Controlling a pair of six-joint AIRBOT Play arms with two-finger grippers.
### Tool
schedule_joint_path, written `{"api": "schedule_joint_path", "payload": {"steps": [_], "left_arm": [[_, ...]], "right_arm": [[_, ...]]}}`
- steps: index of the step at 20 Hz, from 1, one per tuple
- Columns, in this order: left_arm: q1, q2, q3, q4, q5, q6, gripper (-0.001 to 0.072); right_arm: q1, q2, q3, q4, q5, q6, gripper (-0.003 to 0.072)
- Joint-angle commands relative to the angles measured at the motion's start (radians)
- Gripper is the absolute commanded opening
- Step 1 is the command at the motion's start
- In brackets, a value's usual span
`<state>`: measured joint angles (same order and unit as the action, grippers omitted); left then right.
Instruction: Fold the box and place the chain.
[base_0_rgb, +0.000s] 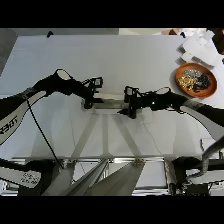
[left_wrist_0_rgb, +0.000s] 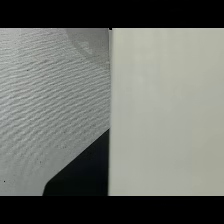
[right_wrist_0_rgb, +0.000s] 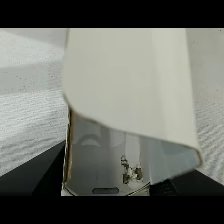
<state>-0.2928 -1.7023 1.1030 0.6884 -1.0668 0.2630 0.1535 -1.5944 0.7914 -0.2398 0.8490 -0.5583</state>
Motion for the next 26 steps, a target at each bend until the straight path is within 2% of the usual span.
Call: {"api": "schedule_joint_path", "payload": {"steps": [1, 11, 14, 16, 18, 22, 26], "left_arm": [[0.000, 0.000, 0.000, -0.001, 0.001, 0.000, 0.0011], [0.000, 0.000, 0.000, 0.000, -0.006, 0.000, 0.0019], [0.007, 0.004, 0.000, -0.007, -0.010, -0.001, 0.0164], [0.021, 0.004, 0.000, -0.044, -0.020, -0.001, 0.0230], [0.034, 0.009, 0.000, -0.071, -0.035, -0.001, 0.0231], [0.105, 0.059, 0.000, -0.067, -0.110, -0.002, 0.0231], [0.230, 0.119, 0.000, -0.061, -0.271, -0.002, 0.0230]], "right_arm": [[0.001, 0.000, 0.000, 0.000, 0.000, 0.000, 0.0439], [0.001, 0.000, 0.000, 0.000, 0.000, 0.000, 0.0439], [0.001, 0.000, 0.000, 0.000, 0.000, 0.000, 0.0439], [0.001, 0.000, 0.000, 0.000, 0.000, 0.000, 0.0439], [0.001, 0.000, 0.000, 0.000, 0.000, 0.000, 0.0439], [0.001, 0.000, 0.000, 0.000, 0.000, 0.000, 0.0439], [0.001, 0.000, 0.000, 0.000, 0.000, 0.000, 0.0439]]}}
